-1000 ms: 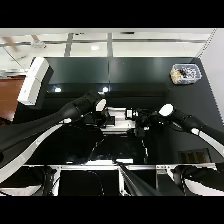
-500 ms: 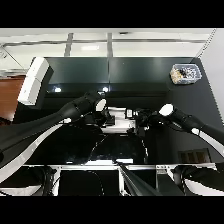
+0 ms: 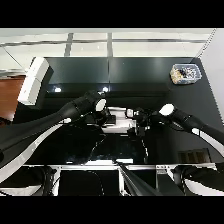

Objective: Fold the box and place the chain.

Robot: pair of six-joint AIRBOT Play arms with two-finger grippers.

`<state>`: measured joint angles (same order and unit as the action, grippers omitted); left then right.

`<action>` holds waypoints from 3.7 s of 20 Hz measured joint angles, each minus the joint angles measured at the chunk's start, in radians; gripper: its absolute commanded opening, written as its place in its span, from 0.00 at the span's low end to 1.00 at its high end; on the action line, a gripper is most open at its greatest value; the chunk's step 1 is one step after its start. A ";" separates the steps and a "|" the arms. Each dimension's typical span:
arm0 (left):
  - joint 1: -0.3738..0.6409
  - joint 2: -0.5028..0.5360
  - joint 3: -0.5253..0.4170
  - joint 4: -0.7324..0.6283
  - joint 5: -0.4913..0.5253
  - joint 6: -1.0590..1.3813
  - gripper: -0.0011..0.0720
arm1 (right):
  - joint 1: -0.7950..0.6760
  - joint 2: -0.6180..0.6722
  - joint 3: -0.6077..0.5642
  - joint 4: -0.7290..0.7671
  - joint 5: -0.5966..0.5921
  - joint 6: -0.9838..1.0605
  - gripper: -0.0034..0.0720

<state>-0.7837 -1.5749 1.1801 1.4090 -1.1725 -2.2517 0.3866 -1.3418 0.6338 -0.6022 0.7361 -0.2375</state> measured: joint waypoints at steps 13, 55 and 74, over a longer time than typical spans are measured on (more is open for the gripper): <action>0.005 0.000 0.001 -0.004 0.013 -0.003 0.06 | -0.059 0.196 -0.001 -0.193 0.097 0.135 1.00; 0.005 0.000 0.001 -0.016 -0.013 -0.002 0.06 | -0.308 0.272 0.107 -0.532 0.319 1.237 0.07; 0.005 0.000 0.001 -0.016 -0.018 -0.002 0.06 | -0.420 0.041 -0.101 0.113 0.352 1.191 0.29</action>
<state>-0.7788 -1.5749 1.1812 1.3933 -1.1900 -2.2539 -0.0334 -1.3010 0.5331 -0.4892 1.0878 0.9531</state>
